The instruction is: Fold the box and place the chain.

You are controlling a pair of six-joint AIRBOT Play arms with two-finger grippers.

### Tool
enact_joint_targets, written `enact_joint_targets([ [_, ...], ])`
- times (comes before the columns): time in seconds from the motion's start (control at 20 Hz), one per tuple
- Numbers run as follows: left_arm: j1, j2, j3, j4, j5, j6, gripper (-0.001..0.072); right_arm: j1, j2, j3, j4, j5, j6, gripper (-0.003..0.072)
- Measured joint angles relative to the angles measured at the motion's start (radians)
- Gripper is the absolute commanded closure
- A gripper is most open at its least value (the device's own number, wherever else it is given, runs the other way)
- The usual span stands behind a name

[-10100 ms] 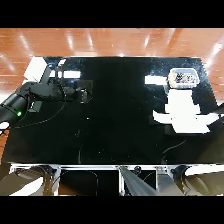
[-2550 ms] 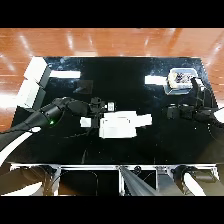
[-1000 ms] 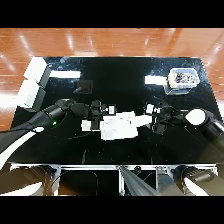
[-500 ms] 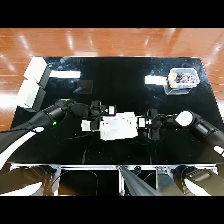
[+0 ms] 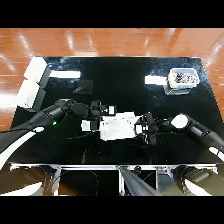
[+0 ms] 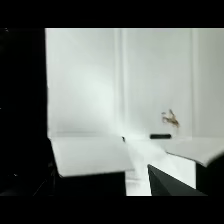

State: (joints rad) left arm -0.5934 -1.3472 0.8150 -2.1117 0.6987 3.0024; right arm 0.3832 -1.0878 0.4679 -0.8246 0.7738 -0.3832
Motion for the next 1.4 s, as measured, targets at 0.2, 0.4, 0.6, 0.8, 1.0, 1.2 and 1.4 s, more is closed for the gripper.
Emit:
enact_joint_targets([
  [0.2,0.0,0.0,0.0,-0.002,0.0,-0.001,0.0688,0.021,-0.013,0.0,0.081,-0.014,-0.011,-0.0023],
  [0.4,0.0,0.0,0.0,-0.002,0.0,-0.001,0.0688,0.027,-0.015,0.0,0.15,-0.035,0.0,-0.0023],
  [0.6,0.0,0.0,0.0,-0.002,0.0,-0.001,0.0688,0.027,0.01,0.0,0.173,-0.063,0.043,-0.0024],
  [0.8,0.0,0.0,0.0,-0.002,0.001,-0.002,0.0689,0.013,0.034,0.0,0.182,-0.085,0.095,-0.0024],
  [1.0,0.0,0.0,0.001,-0.003,0.001,-0.001,0.0689,-0.022,0.042,0.0,0.197,-0.095,0.112,-0.0024],
  [1.2,0.0,0.0,0.002,-0.013,0.0,0.0,0.0689,-0.034,0.043,0.0,0.235,-0.097,0.114,-0.0024],
  [1.4,0.0,0.0,0.002,-0.014,0.0,0.0,0.0689,-0.038,0.045,0.002,0.251,-0.093,0.114,-0.0024],
])
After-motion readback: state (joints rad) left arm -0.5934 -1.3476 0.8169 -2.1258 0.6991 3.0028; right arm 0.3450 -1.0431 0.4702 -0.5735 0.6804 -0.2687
